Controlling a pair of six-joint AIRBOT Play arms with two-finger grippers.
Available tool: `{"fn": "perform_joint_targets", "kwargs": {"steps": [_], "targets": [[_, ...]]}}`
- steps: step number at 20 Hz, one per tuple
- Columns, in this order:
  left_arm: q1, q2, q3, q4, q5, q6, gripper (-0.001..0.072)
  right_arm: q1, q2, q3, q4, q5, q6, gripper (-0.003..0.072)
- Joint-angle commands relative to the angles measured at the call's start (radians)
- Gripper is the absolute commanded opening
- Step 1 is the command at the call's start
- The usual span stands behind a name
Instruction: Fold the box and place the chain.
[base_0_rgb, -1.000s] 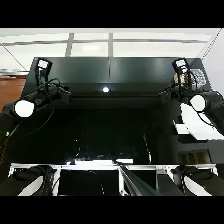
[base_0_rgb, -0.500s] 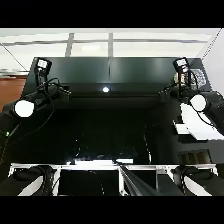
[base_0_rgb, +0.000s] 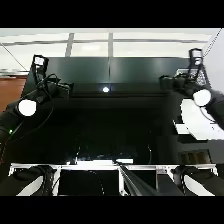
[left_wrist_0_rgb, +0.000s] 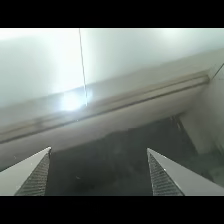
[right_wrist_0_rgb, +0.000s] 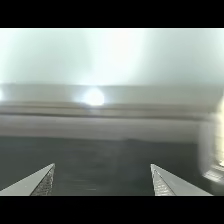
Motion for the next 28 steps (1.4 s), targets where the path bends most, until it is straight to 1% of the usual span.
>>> {"fn": "perform_joint_targets", "kwargs": {"steps": [1, 3, 4, 6, 7, 8, 10, 11, 12, 13, 14, 15, 16, 17, 20, 21, 22, 23, 24, 25, 26, 28], "targets": [[0.001, 0.001, 0.001, 0.004, -0.097, -0.010, 0.0708, -0.284, -0.007, 0.099, -0.209, 0.227, 0.132, 0.0720], [-0.001, 0.001, 0.000, 0.000, -0.196, -0.013, 0.0708, -0.515, -0.008, 0.150, -0.316, 0.286, 0.185, 0.0720], [-0.001, 0.001, 0.000, 0.000, -0.238, -0.016, 0.0707, -0.643, -0.013, 0.164, -0.329, 0.299, 0.214, 0.0720], [-0.001, 0.001, 0.000, 0.000, -0.306, -0.018, 0.0708, -0.861, -0.051, 0.182, -0.282, 0.346, 0.252, 0.0720], [-0.001, 0.001, 0.000, -0.001, -0.328, -0.018, 0.0708, -0.950, -0.095, 0.200, -0.237, 0.401, 0.220, 0.0720], [-0.001, 0.001, 0.000, -0.003, -0.342, -0.018, 0.0708, -1.014, -0.152, 0.234, -0.172, 0.469, 0.146, 0.0720], [-0.001, 0.001, 0.000, -0.005, -0.358, -0.018, 0.0707, -1.089, -0.301, 0.351, -0.002, 0.661, -0.092, 0.0720], [-0.001, 0.001, 0.000, -0.007, -0.365, -0.018, 0.0708, -1.100, -0.381, 0.424, 0.024, 0.785, -0.171, 0.0720], [-0.001, 0.001, 0.000, -0.007, -0.372, -0.018, 0.0707, -1.098, -0.451, 0.486, 0.018, 0.895, -0.227, 0.0720], [-0.001, 0.001, 0.000, -0.007, -0.377, -0.018, 0.0707, -1.092, -0.501, 0.529, 0.014, 0.980, -0.299, 0.0720], [-0.001, 0.001, 0.000, -0.007, -0.382, -0.018, 0.0707, -1.080, -0.536, 0.555, 0.011, 1.041, -0.372, 0.0720], [-0.001, 0.000, 0.000, -0.007, -0.387, -0.018, 0.0707, -1.069, -0.550, 0.558, 0.011, 1.052, -0.420, 0.0720], [-0.001, 0.000, 0.000, -0.007, -0.392, -0.018, 0.0707, -1.055, -0.557, 0.558, 0.013, 1.040, -0.456, 0.0720], [-0.001, 0.000, 0.000, -0.007, -0.395, -0.018, 0.0707, -1.039, -0.562, 0.558, 0.013, 1.027, -0.489, 0.0615], [-0.001, 0.000, 0.000, -0.007, -0.398, -0.018, 0.0706, -0.996, -0.580, 0.558, 0.013, 0.992, -0.520, 0.0602], [-0.001, 0.000, 0.000, -0.007, -0.398, -0.018, 0.0707, -0.984, -0.586, 0.558, 0.002, 0.993, -0.522, 0.0473], [-0.001, 0.000, 0.000, -0.007, -0.399, -0.018, 0.0707, -0.975, -0.587, 0.558, -0.018, 0.992, -0.522, 0.0398], [-0.001, 0.000, 0.000, -0.007, -0.399, -0.018, 0.0707, -0.970, -0.585, 0.559, -0.031, 0.995, -0.523, 0.0182], [-0.001, 0.000, 0.000, -0.007, -0.399, -0.018, 0.0707, -0.970, -0.583, 0.559, -0.031, 1.013, -0.523, 0.0078], [-0.001, 0.000, 0.000, -0.007, -0.398, -0.019, 0.0706, -0.970, -0.582, 0.559, -0.030, 1.037, -0.523, 0.0029], [-0.001, 0.000, 0.000, -0.006, -0.396, -0.024, 0.0706, -0.970, -0.578, 0.558, -0.011, 1.067, -0.523, 0.0017], [-0.001, 0.000, 0.000, -0.006, -0.391, -0.024, 0.0705, -0.971, -0.560, 0.556, 0.084, 1.118, -0.523, 0.0017]]}}
